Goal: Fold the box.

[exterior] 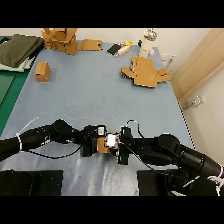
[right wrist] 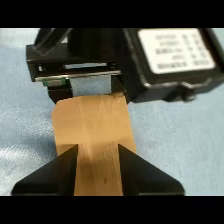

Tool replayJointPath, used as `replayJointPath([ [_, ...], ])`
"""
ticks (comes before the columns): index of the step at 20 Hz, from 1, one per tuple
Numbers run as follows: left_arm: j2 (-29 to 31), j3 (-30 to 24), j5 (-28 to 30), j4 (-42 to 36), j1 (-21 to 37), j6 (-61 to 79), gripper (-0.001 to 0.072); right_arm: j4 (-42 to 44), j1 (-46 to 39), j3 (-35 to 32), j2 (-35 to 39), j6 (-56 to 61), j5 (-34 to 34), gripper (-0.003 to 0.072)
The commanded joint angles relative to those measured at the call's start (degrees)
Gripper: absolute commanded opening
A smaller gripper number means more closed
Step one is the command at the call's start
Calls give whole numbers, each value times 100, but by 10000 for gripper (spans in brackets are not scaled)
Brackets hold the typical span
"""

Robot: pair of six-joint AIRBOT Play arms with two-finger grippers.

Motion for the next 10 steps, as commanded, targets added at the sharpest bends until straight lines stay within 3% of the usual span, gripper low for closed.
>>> replayJointPath([
  [1,-2,-2,2,2,2,2,350,323,24,-4,57,-581,-175,421],
  [10,-2,-2,2,2,2,2,351,-306,181,-11,-286,-938,369,419],
])
